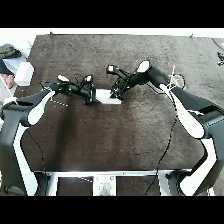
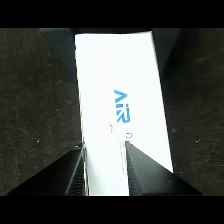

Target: Fold the box and place the chain.

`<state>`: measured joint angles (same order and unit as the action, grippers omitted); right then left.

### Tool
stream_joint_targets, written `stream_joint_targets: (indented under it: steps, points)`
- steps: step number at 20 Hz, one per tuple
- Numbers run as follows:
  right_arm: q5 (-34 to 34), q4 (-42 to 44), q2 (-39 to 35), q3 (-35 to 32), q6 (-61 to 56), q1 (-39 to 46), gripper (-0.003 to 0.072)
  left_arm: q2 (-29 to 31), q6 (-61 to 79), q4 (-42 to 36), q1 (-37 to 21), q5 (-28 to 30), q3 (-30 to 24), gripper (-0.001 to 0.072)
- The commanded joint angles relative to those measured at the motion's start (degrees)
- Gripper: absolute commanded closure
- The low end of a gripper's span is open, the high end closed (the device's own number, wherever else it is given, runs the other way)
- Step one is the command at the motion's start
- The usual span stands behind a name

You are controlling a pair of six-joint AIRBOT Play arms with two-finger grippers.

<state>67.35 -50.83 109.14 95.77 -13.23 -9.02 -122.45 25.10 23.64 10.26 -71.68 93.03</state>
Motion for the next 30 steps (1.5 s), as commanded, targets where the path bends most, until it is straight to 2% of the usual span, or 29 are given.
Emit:
stream_joint_targets:
  steps: [1,3,8,9,11,12,14,17,21,24,26,30]
  points:
    - [0.79,-0.35,0.02,-1.33,-0.04,0.04,0.0395,0.02,-0.24,-0.11,-0.07,0.24,0.00,0.0305]
    - [0.76,1.31,-0.09,-1.31,0.00,0.55,0.0395,0.02,-0.24,-0.11,-0.09,0.24,0.00,0.0305]
    - [0.76,13.29,-0.85,-1.27,0.87,4.15,0.0397,0.02,-0.24,-0.11,-0.07,0.24,0.00,0.0306]
    - [0.76,14.93,-0.85,-1.27,0.90,4.68,0.0437,0.02,-0.24,-0.11,-0.07,0.24,0.00,0.0305]
    - [0.85,16.63,-0.83,-1.29,0.81,5.49,0.0640,0.00,-0.24,-0.11,-0.07,0.24,0.00,0.0305]
    - [0.96,16.59,-0.85,-1.33,0.72,5.64,0.0700,0.02,-0.24,-0.11,-0.07,0.24,0.00,0.0306]
    - [1.01,16.65,-0.79,-2.10,-0.52,5.64,0.0700,0.02,-0.24,-0.11,-0.09,0.24,0.00,0.0306]
    - [0.28,17.92,-0.79,-6.88,-0.48,5.64,0.0701,0.02,-0.24,-0.11,-0.07,0.24,0.00,0.0305]
    - [-6.01,17.70,-0.79,-13.60,-0.48,5.64,0.0701,0.02,-0.24,-0.11,-0.07,0.24,-0.02,0.0305]
    - [-6.21,17.57,-1.01,-15.04,-0.48,5.84,0.0701,0.02,-0.24,-0.11,-0.07,0.24,0.00,0.0305]
    - [-4.61,20.22,-3.45,-15.04,-0.15,5.92,0.0702,0.02,-0.24,-0.11,-0.07,0.24,0.00,0.0305]
    - [-4.20,23.69,-15.34,-15.08,-1.03,5.90,0.0703,0.02,-0.22,-0.11,-0.07,0.26,0.00,0.0305]
